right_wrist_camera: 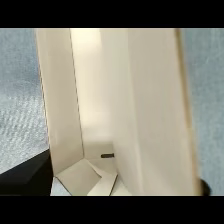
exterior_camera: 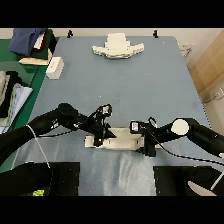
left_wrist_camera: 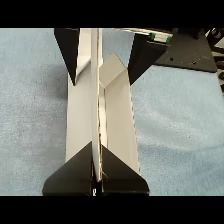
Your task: Fold the box.
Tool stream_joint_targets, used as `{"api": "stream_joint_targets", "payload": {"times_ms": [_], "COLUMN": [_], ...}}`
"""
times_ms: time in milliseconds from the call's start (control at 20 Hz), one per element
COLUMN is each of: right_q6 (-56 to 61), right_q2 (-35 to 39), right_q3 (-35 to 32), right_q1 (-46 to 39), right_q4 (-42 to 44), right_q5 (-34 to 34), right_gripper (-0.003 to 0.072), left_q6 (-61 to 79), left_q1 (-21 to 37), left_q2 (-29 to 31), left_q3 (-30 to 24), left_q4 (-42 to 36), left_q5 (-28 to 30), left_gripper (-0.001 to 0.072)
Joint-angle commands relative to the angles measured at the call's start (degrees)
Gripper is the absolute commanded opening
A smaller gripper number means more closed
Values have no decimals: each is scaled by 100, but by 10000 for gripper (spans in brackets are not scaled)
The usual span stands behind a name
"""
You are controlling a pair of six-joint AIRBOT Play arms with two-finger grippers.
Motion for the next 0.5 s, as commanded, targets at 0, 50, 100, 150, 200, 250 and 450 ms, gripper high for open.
{"api": "stream_joint_targets", "payload": {"times_ms": [0, 50, 100, 150, 200, 250, 450], "right_q6": [-634, -898, -1145, -1292, -1329, -1322, -1209], "right_q2": [105, 107, 107, 107, 125, 155, 358], "right_q3": [-354, -420, -457, -457, -455, -455, -450], "right_q1": [-144, -308, -509, -669, -767, -774, -772], "right_q4": [387, 612, 837, 929, 966, 938, 846], "right_q5": [-365, -358, -258, -98, 7, -2, 79], "right_gripper": [720, 720, 720, 720, 720, 720, 720], "left_q6": [2, 2, 2, 2, 2, 2, 2], "left_q1": [7, 7, 7, 7, 7, 7, 7], "left_q2": [7, 7, 7, 7, 7, 7, 7], "left_q3": [0, 0, 0, 0, 0, 0, 0], "left_q4": [0, 0, 0, 0, 0, 0, 0], "left_q5": [2, 4, 7, 2, 2, 4, 4], "left_gripper": [17, 16, 17, 16, 16, 16, 16]}}
